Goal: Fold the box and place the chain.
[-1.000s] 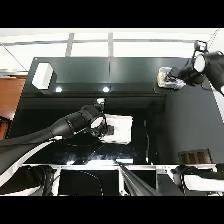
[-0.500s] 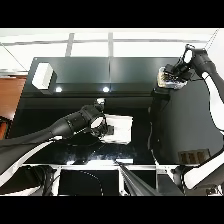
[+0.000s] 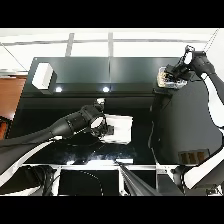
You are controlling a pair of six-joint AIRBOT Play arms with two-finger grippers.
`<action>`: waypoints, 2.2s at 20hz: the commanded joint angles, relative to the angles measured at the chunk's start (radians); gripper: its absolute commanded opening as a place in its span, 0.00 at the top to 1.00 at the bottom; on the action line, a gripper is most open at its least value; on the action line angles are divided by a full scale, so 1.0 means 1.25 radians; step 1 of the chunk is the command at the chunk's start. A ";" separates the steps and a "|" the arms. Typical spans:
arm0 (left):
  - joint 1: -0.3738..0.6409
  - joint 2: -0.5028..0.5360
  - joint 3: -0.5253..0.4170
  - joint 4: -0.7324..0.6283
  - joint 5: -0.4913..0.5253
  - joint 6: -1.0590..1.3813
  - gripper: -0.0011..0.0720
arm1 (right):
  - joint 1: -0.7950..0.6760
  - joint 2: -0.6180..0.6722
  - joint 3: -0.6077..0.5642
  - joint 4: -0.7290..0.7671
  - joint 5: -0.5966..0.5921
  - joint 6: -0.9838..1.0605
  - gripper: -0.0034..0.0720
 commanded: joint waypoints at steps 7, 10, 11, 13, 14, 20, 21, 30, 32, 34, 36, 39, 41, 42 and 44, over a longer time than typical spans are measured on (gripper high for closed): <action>0.000 -0.001 0.001 0.000 0.000 0.000 0.95 | -0.004 0.259 0.002 0.005 0.052 -0.163 0.94; 0.000 -0.001 0.001 0.000 0.000 0.000 0.95 | -0.002 0.385 0.002 0.014 0.052 -0.197 0.94; 0.000 -0.001 0.001 0.000 0.000 0.000 0.95 | -0.002 0.430 0.002 0.025 0.052 -0.217 0.94; 0.000 -0.001 0.001 0.000 0.000 0.000 0.95 | -0.002 0.524 0.002 0.027 0.064 -0.231 0.94; 0.000 -0.001 0.001 0.000 0.000 0.000 0.95 | -0.002 0.570 0.002 0.027 0.083 -0.240 0.94; 0.000 -0.001 0.001 0.000 0.006 0.000 0.95 | 0.023 0.790 -0.039 0.112 0.262 -0.294 0.94; 0.000 -0.001 0.001 0.000 0.006 0.000 0.95 | 0.034 0.828 -0.076 0.113 0.284 -0.294 0.94; 0.000 -0.001 0.001 0.000 0.006 0.000 0.95 | 0.120 1.002 -0.533 0.444 0.377 -0.347 0.94; 0.000 -0.001 0.001 0.000 0.006 0.000 0.95 | 0.174 1.002 -0.616 0.511 0.307 -0.347 0.94; 0.000 -0.001 0.001 0.000 0.006 0.000 0.95 | 0.238 1.001 -0.679 0.546 0.227 -0.346 0.94; 0.000 -0.001 0.001 0.000 0.005 0.000 0.95 | 0.301 1.001 -0.724 0.585 0.147 -0.342 0.94; 0.000 -0.001 0.001 0.000 0.005 0.000 0.95 | 0.395 0.989 -0.750 0.637 0.016 -0.330 0.94; 0.000 -0.001 0.001 0.000 0.005 0.000 0.95 | 0.451 0.976 -0.750 0.657 -0.082 -0.280 0.94; 0.000 -0.001 0.001 0.000 0.005 0.000 0.95 | 0.480 0.969 -0.750 0.650 -0.117 -0.274 0.94; 0.000 -0.001 0.001 0.000 0.005 0.000 0.95 | 0.500 0.957 -0.750 0.569 -0.133 -0.224 0.94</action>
